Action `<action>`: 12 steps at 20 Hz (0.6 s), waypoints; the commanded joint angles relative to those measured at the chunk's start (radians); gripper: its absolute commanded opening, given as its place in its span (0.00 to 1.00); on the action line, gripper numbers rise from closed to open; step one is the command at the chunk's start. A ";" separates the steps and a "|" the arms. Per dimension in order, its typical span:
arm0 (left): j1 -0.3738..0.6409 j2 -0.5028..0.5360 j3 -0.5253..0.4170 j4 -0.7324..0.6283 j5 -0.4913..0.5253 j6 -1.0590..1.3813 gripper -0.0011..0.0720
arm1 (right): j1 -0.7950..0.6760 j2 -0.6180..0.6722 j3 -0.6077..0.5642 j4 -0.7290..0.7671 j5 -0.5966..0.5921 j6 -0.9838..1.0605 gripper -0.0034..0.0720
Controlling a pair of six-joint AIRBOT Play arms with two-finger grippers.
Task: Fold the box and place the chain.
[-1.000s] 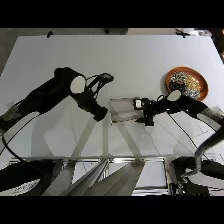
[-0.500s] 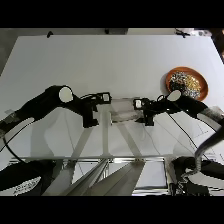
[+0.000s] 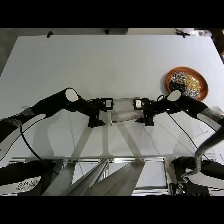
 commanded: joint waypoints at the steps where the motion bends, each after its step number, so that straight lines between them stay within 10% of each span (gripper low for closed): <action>1: -0.001 -0.014 -0.001 -0.051 0.035 0.025 0.99 | 0.000 0.000 0.000 0.000 0.000 0.000 0.58; 12: -0.026 -0.062 -0.001 -0.108 0.040 0.019 0.99 | 0.000 0.000 0.000 0.000 0.000 0.000 0.58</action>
